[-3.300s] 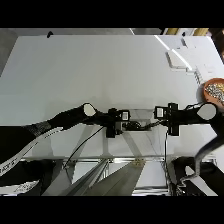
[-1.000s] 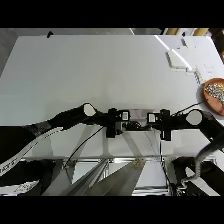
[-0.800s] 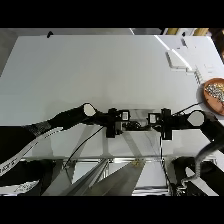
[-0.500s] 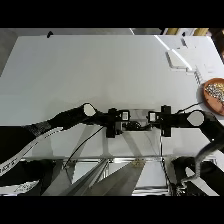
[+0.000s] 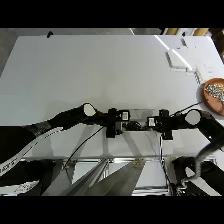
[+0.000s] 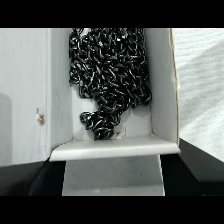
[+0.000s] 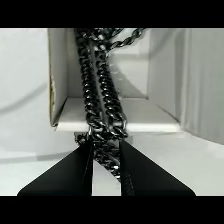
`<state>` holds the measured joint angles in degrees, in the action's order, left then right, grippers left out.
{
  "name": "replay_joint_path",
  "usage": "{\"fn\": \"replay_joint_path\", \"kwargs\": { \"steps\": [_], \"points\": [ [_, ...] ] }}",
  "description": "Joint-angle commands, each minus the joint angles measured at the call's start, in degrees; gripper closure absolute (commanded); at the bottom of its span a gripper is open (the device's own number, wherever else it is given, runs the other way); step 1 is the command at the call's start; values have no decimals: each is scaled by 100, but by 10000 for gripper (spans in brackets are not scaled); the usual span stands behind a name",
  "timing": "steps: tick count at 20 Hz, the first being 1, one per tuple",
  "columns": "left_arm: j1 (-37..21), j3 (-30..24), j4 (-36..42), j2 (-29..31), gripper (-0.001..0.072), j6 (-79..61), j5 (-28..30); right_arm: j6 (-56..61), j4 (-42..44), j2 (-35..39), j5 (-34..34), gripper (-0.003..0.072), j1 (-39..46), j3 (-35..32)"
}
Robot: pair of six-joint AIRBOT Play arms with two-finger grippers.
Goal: Fold the box and place the chain.
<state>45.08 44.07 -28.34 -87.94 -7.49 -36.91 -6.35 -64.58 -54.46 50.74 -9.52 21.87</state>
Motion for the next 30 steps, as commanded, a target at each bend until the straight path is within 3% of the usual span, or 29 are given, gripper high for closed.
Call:
{"fn": "replay_joint_path", "kwargs": {
  "steps": [1, 8, 18, 19, 21, 22, 26, 30],
  "points": [
    [2, 0, 0, 4, 578, 0, 0, -238, 55, -7, 146, 534, -7, 0],
    [2, 0, 0, 4, 578, -2, 2, -592, 127, 186, 525, 533, -4, 0],
    [2, 0, 0, 2, 578, 0, 0, -619, 675, 219, 72, 509, -4, -2],
    [2, 0, 0, 2, 578, 0, 0, -616, 678, 219, 70, 517, -4, -2],
    [2, 0, 0, 2, 578, -2, 2, -487, 632, 221, 107, 672, -4, -2],
    [2, 0, 0, 2, 578, -2, 0, -282, 564, 243, 107, 673, -4, -2],
    [2, 0, 0, 2, 578, -2, 2, 640, -157, 857, 190, 673, -4, 2],
    [2, 0, 0, 2, 578, -2, 2, 1005, 350, 1967, 625, 673, -7, 4]
  ]
}}
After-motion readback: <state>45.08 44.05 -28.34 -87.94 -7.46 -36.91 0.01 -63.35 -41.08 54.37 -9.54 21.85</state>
